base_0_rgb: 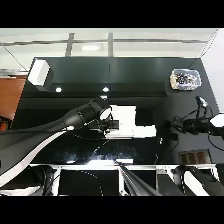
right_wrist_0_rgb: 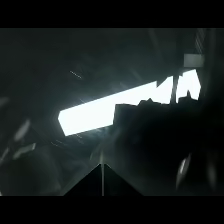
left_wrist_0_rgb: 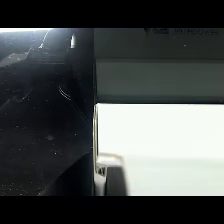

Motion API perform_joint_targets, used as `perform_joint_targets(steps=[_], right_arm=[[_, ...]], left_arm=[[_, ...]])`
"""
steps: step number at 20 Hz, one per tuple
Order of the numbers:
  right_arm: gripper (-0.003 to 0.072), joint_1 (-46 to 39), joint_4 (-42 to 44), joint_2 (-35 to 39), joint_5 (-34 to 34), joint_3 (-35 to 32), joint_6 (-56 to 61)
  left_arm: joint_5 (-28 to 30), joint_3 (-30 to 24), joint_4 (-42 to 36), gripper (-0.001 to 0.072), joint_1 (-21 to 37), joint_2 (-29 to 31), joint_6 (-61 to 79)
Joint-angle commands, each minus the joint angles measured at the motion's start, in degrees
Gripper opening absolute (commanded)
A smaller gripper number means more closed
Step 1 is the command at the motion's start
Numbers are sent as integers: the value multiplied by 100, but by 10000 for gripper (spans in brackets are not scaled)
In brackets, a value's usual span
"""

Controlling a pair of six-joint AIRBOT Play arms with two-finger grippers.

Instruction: Fold the box and place the chain.

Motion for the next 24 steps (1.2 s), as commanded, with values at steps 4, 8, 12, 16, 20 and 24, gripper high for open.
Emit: perform_joint_targets(steps=[4,8,12,16,20,24], right_arm=[[17,-168,2354,-1834,1379,-4,-2061],[18,367,2371,-2155,1084,-2,-2173],[18,1180,2601,-2155,848,74,-2175],[18,1569,2562,-2153,1141,546,-2260],[38,1563,2323,-2153,1416,1075,-2258],[553,1565,2350,-2149,1611,1335,-2356]], left_arm=[[24,2,4,22,4,0,-2],[20,2,0,22,4,0,-2],[20,2,0,22,4,0,-2],[20,2,2,22,4,0,-2],[17,2,0,22,4,2,-2],[15,2,-2,22,4,2,-2]])
